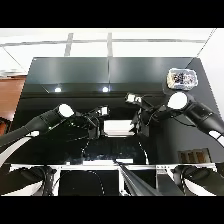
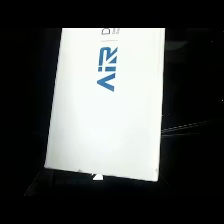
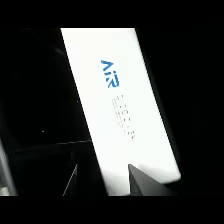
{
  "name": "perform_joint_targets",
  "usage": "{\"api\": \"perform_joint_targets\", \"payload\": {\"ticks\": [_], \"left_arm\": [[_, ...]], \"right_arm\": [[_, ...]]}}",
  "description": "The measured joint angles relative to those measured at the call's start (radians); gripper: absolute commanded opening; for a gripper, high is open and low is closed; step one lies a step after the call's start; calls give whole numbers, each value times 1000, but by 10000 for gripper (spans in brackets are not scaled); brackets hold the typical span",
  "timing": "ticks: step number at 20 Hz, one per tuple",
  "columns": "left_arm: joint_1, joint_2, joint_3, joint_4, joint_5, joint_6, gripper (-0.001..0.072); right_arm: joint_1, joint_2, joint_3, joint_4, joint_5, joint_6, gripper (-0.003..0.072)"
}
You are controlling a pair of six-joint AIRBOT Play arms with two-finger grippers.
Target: Fold the box and place the chain.
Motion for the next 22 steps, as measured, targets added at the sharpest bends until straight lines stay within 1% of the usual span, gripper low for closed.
{"api": "perform_joint_targets", "payload": {"ticks": [1,2,4,6,8,10,12,14,16,22], "left_arm": [[0,0,0,0,0,0,371],[0,0,0,0,0,0,371],[0,0,0,0,0,0,371],[0,0,0,0,0,0,370],[0,0,0,0,0,0,371],[0,0,0,0,0,0,370],[0,0,0,0,0,0,371],[0,0,0,0,0,0,371],[0,0,0,0,0,0,371],[0,0,0,1,1,1,371]], "right_arm": [[-18,10,6,8,34,56,270],[-38,16,10,25,77,116,10],[-69,26,-5,66,130,227,22],[-85,30,-55,147,127,305,21],[-94,32,-124,285,63,351,22],[-97,32,-190,414,-36,377,22],[-94,32,-234,492,-122,394,22],[-84,26,-257,533,-182,402,22],[-68,14,-270,539,-222,409,22],[-15,-34,-282,494,-283,434,21]]}}
